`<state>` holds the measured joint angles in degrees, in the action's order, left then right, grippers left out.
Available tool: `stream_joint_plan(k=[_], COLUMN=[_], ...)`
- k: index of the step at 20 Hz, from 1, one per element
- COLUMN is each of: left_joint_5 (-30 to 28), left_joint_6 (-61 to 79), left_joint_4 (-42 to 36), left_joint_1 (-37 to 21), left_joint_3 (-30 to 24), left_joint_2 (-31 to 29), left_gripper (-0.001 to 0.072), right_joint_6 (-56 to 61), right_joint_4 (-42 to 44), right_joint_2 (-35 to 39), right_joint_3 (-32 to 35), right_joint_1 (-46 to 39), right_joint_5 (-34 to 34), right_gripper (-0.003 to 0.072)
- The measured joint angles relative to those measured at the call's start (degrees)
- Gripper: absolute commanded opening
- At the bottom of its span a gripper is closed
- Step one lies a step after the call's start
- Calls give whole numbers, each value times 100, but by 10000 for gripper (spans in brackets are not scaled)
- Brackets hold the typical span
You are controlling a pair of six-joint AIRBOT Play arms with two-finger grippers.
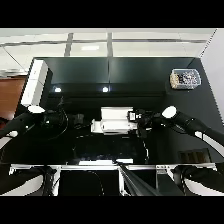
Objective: Fold the box and place the chain.
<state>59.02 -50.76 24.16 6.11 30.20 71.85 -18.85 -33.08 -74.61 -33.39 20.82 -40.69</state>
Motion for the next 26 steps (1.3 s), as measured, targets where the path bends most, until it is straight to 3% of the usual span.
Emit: stream_joint_plan(k=[10,13,19,20,22,23,26], left_joint_5=[-295,-321,17,61,247,328,472], left_joint_6=[-1464,-1419,-334,-243,-92,-50,33], left_joint_4=[1495,1309,68,-24,-181,-236,-317], left_joint_1=[260,439,319,282,254,269,402], left_joint_3=[361,372,400,400,400,402,496], left_joint_2=[236,439,560,564,570,570,573], left_gripper=[24,25,24,92,598,661,632], right_joint_6=[0,0,0,0,0,0,0], right_joint_4=[2,2,4,4,2,2,2], right_joint_2=[0,0,0,0,0,0,0], right_joint_3=[0,0,0,0,0,0,0], right_joint_1=[0,0,0,0,0,0,0], right_joint_5=[0,0,2,2,2,2,2], right_gripper=[127,127,127,127,127,128,127])
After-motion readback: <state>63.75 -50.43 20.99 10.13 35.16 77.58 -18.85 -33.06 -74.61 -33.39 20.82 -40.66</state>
